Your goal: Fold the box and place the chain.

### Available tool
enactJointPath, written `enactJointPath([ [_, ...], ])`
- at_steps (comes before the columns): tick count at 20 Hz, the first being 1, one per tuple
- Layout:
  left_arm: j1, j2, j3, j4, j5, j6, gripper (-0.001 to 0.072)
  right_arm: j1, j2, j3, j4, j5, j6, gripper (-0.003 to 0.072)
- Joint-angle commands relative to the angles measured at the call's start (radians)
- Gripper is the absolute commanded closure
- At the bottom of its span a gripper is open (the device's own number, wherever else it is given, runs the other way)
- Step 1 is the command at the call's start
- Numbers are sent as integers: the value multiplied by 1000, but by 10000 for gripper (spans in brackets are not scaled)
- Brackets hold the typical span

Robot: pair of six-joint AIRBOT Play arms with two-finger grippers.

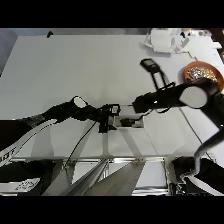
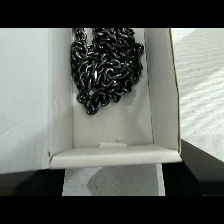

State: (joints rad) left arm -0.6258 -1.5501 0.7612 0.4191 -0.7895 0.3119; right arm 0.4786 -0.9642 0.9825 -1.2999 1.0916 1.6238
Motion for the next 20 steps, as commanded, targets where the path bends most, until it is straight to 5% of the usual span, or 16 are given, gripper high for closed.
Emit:
enactJointPath([
  [1, 1, 0, 0, 0, 0, 0, 565, -188, 41, 34, -77, 61, -3, 528],
  [9, 1, 0, 0, 0, 0, 0, 565, -454, -269, 31, -196, 51, -8, 515],
  [11, 1, 0, 0, 0, 0, 0, 565, -467, -363, 31, -196, 31, -8, 219],
  [20, 1, 0, 0, 0, 0, 0, 565, -467, -568, 31, -196, 7, -1, 316],
])
